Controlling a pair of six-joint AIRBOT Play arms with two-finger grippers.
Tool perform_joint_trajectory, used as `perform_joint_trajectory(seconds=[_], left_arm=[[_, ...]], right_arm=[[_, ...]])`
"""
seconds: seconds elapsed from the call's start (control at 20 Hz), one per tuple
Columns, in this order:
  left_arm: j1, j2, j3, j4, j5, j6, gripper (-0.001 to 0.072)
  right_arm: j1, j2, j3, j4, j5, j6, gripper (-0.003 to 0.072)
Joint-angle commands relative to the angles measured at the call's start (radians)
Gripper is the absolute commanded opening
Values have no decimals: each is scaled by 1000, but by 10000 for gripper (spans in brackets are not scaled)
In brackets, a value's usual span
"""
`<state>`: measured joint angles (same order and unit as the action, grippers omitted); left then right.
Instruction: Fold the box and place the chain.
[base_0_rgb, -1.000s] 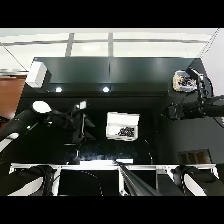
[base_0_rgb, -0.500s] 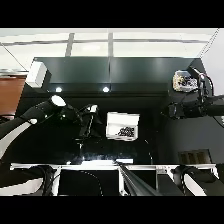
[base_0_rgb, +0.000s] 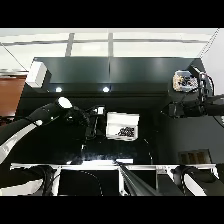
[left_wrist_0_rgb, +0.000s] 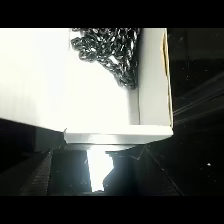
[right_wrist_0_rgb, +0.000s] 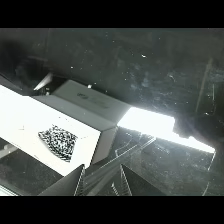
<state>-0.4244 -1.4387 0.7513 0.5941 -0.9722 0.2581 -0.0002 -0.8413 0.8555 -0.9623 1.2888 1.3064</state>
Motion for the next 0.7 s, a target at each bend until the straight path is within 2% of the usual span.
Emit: perform_joint_trajectory(seconds=[0.0,0.65], left_arm=[[-8,1,1,0,17,-7,715],[-45,7,1,7,-3,-69,715]], right_arm=[[0,0,0,0,-1,0,286],[0,0,0,0,-5,0,286]])
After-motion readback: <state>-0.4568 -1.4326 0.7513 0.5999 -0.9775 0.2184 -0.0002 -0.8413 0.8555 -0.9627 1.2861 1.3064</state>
